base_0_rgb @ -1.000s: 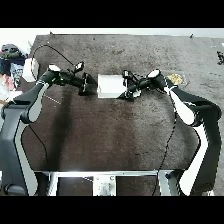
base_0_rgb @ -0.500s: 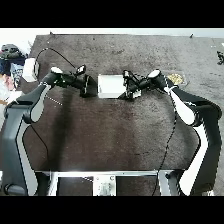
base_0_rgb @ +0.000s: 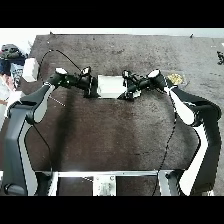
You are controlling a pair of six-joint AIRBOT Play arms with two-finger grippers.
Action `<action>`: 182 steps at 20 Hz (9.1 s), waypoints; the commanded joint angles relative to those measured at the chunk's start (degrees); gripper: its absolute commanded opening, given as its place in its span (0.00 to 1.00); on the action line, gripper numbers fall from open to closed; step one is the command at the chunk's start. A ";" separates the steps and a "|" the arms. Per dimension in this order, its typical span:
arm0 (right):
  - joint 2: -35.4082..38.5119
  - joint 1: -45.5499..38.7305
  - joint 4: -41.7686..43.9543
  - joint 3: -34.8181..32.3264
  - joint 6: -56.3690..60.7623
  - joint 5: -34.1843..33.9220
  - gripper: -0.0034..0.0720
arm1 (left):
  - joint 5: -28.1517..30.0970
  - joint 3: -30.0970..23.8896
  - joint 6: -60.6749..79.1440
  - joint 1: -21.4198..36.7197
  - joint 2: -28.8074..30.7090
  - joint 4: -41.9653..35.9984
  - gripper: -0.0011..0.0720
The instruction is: Fold the box and place the chain.
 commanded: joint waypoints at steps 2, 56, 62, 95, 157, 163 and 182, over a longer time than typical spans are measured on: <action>0.00 -0.02 0.02 -0.02 0.02 0.02 0.63 | 1.66 0.02 -0.26 -0.72 -1.09 -0.04 1.00; 0.00 -0.02 0.02 0.00 0.02 0.02 0.63 | 3.04 0.02 -5.07 -1.70 -2.05 2.73 0.49; 0.00 -0.02 0.02 0.00 0.02 0.02 0.63 | 3.04 0.02 -5.07 -1.70 -2.05 2.73 0.49; 8.59 -2.54 12.00 -0.09 12.41 5.99 0.06 | 3.48 0.02 -5.05 -1.70 -2.08 2.75 0.49; 12.02 2.80 -1.84 -12.52 3.37 -9.68 0.40 | 3.91 0.02 -5.07 -1.70 -2.08 2.75 0.49; 10.91 3.85 -0.81 -12.52 -0.33 -10.51 0.40 | 3.93 0.02 -5.07 -1.70 -2.08 2.75 0.49; 17.07 1.92 -16.96 -12.44 22.18 -8.55 0.06 | 3.91 0.02 -5.07 -1.70 -2.08 2.73 0.49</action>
